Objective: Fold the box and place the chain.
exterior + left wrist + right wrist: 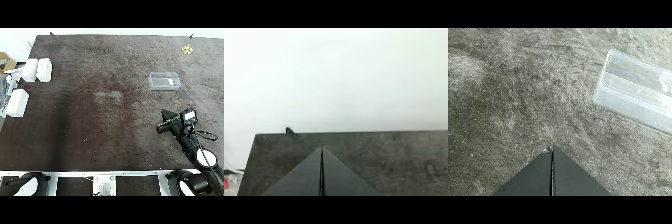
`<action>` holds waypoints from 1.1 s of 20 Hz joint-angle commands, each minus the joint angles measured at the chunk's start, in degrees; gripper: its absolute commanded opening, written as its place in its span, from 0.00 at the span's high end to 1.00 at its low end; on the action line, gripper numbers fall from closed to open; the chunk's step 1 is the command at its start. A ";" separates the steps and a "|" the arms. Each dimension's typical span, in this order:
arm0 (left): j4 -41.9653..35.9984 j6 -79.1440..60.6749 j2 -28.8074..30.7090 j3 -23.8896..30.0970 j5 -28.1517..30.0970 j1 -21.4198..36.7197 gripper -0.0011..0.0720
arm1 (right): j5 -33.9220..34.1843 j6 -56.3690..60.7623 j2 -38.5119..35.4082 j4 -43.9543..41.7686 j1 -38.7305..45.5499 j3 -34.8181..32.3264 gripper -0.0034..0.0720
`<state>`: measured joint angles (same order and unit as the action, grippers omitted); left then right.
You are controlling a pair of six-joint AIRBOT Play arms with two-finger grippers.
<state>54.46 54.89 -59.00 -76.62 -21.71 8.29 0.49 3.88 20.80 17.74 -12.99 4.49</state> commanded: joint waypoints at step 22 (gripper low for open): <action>-1.38 -2.19 67.80 66.90 1.75 0.04 0.97 | -0.02 0.02 -0.02 0.00 -0.02 -0.02 0.95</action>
<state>53.12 52.07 7.90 -10.98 -19.11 8.32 0.49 3.88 20.80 17.76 -12.99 4.49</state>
